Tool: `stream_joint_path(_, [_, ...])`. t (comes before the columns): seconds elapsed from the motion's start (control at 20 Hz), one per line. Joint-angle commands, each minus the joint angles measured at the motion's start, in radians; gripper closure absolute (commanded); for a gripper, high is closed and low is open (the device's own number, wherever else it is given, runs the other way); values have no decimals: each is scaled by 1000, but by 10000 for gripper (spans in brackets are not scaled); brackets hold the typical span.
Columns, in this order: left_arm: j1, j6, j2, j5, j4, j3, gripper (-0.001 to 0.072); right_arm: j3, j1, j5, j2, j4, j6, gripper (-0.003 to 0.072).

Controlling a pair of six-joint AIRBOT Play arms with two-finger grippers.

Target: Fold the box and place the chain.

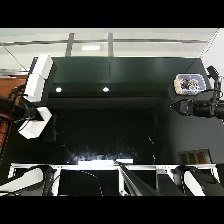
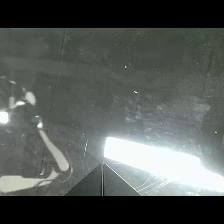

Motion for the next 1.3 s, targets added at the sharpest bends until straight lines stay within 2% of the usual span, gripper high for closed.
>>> stream_joint_path(0.0, [113, 94, 1, 112, -5, 3, 481, 1, 0, 0, 1, 1, 0, 676])
stream_joint_path(0.2, [109, 101, 1, 332, 17, 3, 482, 1, 0, -10, 1, -10, 0, 676])
stream_joint_path(0.3, [108, 125, -3, 411, 15, 3, 482, 1, 0, -18, 1, -22, 0, 676])
stream_joint_path(0.5, [104, 250, -35, 433, -85, 3, 481, 1, 0, -31, 0, -22, 6, 676])
stream_joint_path(0.85, [87, 265, -53, 460, -149, 3, 476, 1, 0, -46, 0, -21, 11, 675])
stream_joint_path(0.9, [74, 266, -53, 463, -148, 3, 455, 1, 0, -46, 0, -22, 11, 676])
stream_joint_path(0.95, [60, 269, -53, 477, -139, 3, 261, 1, 0, -45, 0, -21, 11, 676])
stream_joint_path(1.0, [45, 264, -52, 497, -128, 3, -2, 1, 0, -45, 0, -21, 13, 676])
stream_joint_path(1.15, [17, 243, -12, 446, -57, 63, -4, 18, 0, -38, 1, 15, -15, 676])
stream_joint_path(1.25, [10, 229, 43, 377, -56, 151, -4, 127, 0, -12, 1, 35, -71, 677])
